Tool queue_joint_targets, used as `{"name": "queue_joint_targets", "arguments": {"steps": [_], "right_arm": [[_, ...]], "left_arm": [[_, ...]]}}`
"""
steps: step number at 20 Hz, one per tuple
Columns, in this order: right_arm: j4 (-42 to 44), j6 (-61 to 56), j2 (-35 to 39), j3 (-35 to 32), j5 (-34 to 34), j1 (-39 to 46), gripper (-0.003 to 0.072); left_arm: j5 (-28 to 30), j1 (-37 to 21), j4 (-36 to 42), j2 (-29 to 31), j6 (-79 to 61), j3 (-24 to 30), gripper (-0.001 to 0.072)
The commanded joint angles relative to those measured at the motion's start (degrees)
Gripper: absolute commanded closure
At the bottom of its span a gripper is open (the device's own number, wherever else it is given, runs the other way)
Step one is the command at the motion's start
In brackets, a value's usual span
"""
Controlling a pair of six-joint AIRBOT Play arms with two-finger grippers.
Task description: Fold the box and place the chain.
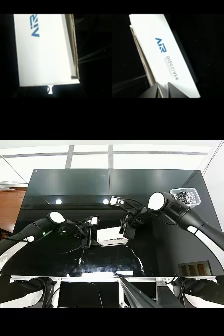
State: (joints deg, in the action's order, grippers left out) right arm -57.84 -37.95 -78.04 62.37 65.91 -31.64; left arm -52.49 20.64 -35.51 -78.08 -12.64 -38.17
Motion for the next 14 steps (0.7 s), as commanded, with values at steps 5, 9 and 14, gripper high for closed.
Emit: {"name": "queue_joint_targets", "arguments": {"steps": [5, 9, 14], "right_arm": [[-1.3, -0.9, 0.0, 0.0, 0.0, -1.7, 0.0461], [-1.3, -1.1, 0.0, 0.0, 0.1, -1.7, 0.0361], [-2.3, -2.2, 0.0, 0.0, 0.5, -1.7, 0.0365]], "left_arm": [[0.0, 0.0, 0.0, 0.0, 0.0, 0.0, 0.0241], [0.0, 0.0, 0.0, 0.0, 0.0, 0.0, 0.0241], [0.0, 0.0, 0.0, 0.0, 0.0, 0.0, 0.0241]]}}
